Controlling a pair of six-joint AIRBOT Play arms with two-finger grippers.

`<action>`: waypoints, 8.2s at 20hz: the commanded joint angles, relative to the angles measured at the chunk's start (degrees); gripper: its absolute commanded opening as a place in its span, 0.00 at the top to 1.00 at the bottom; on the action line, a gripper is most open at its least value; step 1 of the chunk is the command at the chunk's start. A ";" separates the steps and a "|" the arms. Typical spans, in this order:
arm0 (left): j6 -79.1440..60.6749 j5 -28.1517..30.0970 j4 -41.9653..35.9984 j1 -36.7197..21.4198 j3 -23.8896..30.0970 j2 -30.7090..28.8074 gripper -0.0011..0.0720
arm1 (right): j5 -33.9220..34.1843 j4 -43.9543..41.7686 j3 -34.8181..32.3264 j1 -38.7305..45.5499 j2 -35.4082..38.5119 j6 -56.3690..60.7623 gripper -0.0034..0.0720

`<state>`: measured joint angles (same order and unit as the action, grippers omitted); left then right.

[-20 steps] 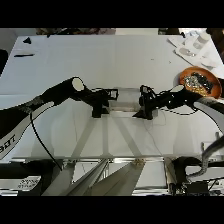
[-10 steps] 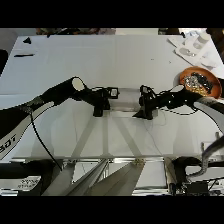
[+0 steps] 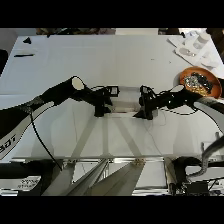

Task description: Fold the box and place the chain.

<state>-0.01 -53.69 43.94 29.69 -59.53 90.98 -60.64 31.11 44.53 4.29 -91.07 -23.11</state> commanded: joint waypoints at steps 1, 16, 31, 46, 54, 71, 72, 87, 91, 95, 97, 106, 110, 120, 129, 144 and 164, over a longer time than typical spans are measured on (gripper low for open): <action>0.07 -0.09 -0.22 0.04 0.00 0.02 0.40 | 0.00 -0.04 -0.02 -0.04 -0.02 0.13 0.53; 26.25 -0.13 2.21 -5.25 0.09 -19.65 0.98 | 0.00 -0.07 -0.02 -0.04 -0.02 0.13 0.53; 65.13 6.49 2.84 -10.88 15.98 -12.57 0.98 | 0.00 -0.07 -0.02 -0.04 -0.02 0.13 0.53; 67.38 7.98 -4.42 -6.82 15.96 -8.98 0.98 | 0.00 -0.07 -0.02 -0.04 -0.02 0.13 0.53; 53.75 6.75 -22.91 -6.93 15.96 -9.03 0.74 | 0.00 -0.07 -0.02 -0.04 -0.02 0.13 0.53; 53.77 6.60 -23.02 -6.73 15.96 -9.01 0.45 | 0.00 -0.07 -0.02 -0.04 -0.02 0.13 0.53; 53.77 6.62 -23.80 -6.73 15.96 -8.98 0.45 | 0.00 -0.07 -0.02 -0.04 -0.02 0.13 0.53; 49.24 13.33 -24.85 -2.86 15.93 -8.96 0.45 | 0.00 -0.07 -0.02 -0.04 -0.02 0.13 0.53; 49.24 16.55 -22.32 -2.54 15.93 -8.96 0.45 | 0.00 -0.07 -0.02 -0.04 -0.02 0.13 0.53; 48.83 18.21 -21.97 -2.01 15.93 -8.90 0.45 | 0.00 -0.07 -0.02 -0.04 -0.02 0.13 0.53; 48.85 19.74 -20.57 -1.51 15.93 -8.90 0.46 | 0.00 -0.07 -0.02 -0.04 -0.02 0.13 0.53; 48.96 21.42 -17.70 -1.03 15.30 -8.92 0.51 | 0.00 -0.07 -0.02 -0.04 -0.02 0.13 0.53; 49.86 16.09 -17.27 -1.03 13.38 -9.05 0.50 | 0.00 -0.04 -0.02 -0.04 -0.02 0.13 0.53; 59.04 13.55 -6.19 0.57 13.27 -9.03 0.44 | 0.00 -0.07 -0.02 -0.04 -0.02 0.13 0.53; 74.99 12.96 2.27 2.95 7.78 -9.03 0.45 | 0.00 -0.07 -0.02 -0.04 -0.02 0.13 0.53; 94.12 5.88 22.95 5.90 4.61 -7.85 0.62 | 0.00 -0.04 -0.02 -0.04 -0.02 0.13 0.53; 115.01 -8.83 31.21 10.08 -14.23 6.12 0.61 | 0.00 -0.04 -0.02 -0.04 -0.02 0.13 0.53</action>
<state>109.97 -59.88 73.45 38.85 -71.44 94.63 -60.66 31.16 44.53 4.25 -91.09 -23.05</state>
